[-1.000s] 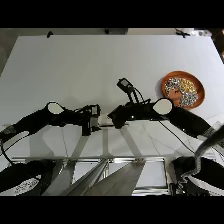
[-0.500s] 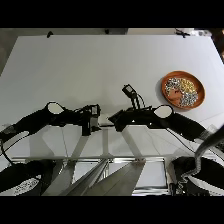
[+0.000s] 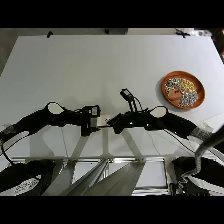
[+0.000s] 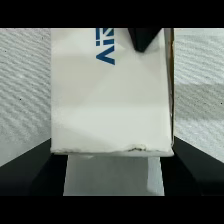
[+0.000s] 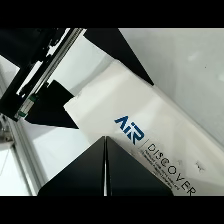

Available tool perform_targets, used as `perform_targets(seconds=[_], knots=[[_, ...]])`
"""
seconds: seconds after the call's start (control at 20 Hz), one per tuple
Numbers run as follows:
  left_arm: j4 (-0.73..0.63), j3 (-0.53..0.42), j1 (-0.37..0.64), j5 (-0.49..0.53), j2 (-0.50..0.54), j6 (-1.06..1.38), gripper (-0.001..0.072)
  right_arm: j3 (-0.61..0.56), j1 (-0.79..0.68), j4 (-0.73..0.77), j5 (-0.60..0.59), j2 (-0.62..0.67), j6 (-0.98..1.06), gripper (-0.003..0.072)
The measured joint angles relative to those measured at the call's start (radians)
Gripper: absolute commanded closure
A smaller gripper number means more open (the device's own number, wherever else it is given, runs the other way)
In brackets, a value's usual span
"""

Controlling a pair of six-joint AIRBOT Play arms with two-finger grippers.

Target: Fold the box and place the chain.

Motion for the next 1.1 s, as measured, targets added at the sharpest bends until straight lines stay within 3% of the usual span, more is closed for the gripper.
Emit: perform_targets(seconds=[1.1], knots=[[-0.010,0.000,0.000,0.001,0.000,-0.003,0.0622,-0.063,0.026,-0.006,-0.126,-0.008,0.050,0.0677]])
